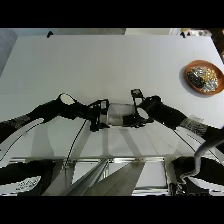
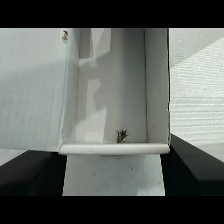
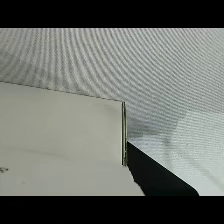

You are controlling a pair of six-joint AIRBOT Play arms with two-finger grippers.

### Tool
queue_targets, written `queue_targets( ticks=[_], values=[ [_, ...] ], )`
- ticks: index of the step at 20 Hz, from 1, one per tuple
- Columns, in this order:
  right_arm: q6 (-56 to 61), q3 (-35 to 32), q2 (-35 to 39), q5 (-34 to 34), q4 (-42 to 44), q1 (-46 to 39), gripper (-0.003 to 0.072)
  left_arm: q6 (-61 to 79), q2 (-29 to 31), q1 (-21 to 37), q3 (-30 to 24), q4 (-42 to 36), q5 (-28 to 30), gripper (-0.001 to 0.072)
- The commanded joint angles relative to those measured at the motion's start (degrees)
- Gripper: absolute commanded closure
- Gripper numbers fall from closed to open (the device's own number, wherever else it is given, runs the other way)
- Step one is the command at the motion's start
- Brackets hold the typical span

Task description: Fold the box and place the chain.

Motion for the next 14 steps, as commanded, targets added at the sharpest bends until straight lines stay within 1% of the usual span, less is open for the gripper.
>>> queue_targets(
  ticks=[1, 5, 6, 9, 12, 14],
  values=[
    [-0.24, 0.11, 1.18, -0.87, 0.0, -0.13, 0.0445, 0.0, 0.02, 0.02, -0.02, -0.09, 0.2, 0.0435],
    [-0.22, 0.11, 1.29, 0.98, -0.46, -1.46, 0.0432, -0.02, 0.02, 0.0, -0.02, -0.09, 0.2, 0.0435],
    [-0.22, 0.11, 1.46, 0.96, -0.59, -1.68, 0.0411, -0.02, 0.02, 0.0, -0.02, -0.09, 0.17, 0.0435],
    [-0.26, 0.11, 2.27, -0.83, -0.76, -1.68, 0.0404, -0.02, 0.02, 0.0, -0.02, -0.09, 0.2, 0.0435],
    [-0.26, 0.09, 2.32, -1.33, -0.63, -1.68, 0.0406, -0.02, 0.02, 0.0, -0.02, -0.09, 0.2, 0.0435],
    [-0.26, 0.09, 2.21, -1.79, -0.81, -1.68, 0.0433, -0.02, 0.02, 0.02, -0.02, -0.11, 0.2, 0.0435]
  ],
)
